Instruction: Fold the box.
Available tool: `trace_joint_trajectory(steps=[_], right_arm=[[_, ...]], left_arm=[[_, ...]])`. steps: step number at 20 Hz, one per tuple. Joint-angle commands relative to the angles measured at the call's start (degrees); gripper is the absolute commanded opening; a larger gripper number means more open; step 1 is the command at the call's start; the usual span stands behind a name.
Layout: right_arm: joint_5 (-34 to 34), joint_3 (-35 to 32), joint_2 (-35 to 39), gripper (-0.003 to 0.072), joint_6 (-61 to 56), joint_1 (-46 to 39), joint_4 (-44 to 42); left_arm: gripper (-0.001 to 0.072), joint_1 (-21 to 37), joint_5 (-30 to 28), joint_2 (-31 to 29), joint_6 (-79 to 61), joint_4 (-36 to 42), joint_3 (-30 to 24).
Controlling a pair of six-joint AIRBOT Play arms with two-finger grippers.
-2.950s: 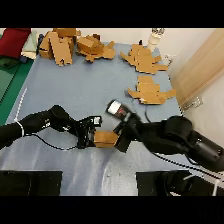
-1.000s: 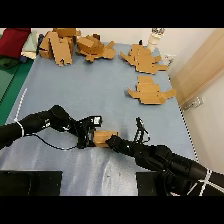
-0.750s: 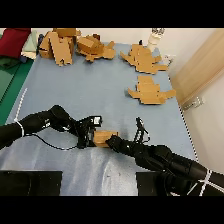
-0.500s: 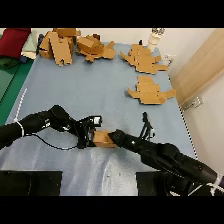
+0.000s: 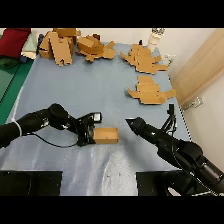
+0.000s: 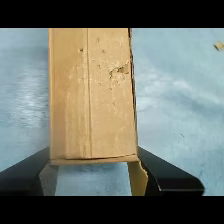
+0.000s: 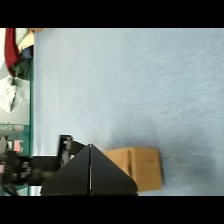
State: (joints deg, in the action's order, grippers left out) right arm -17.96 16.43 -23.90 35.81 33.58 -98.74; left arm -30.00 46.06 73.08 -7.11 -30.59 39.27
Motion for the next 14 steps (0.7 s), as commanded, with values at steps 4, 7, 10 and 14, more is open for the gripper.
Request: trace_joint_trajectory(steps=[4, 7, 10, 14], right_arm=[[-3.54, 0.04, 1.25, 0.0003, 0.00, -1.84, 2.54], [-3.54, 0.04, 1.22, 0.0003, 0.00, -1.84, 2.97], [-3.52, 0.04, 1.22, 0.0003, 0.00, -1.84, 2.97], [-3.52, 0.04, 1.22, 0.0003, 0.00, -1.84, 2.99]], left_arm=[[0.0442, 7.69, -3.74, -9.07, 26.53, -20.02, 4.92], [0.0441, 16.06, -10.88, -11.41, 33.55, -29.11, 5.44], [0.0442, 26.80, -19.96, -11.15, 34.38, -30.27, 5.44], [0.0441, 38.38, -25.40, -9.35, 41.00, -30.25, 5.42]])
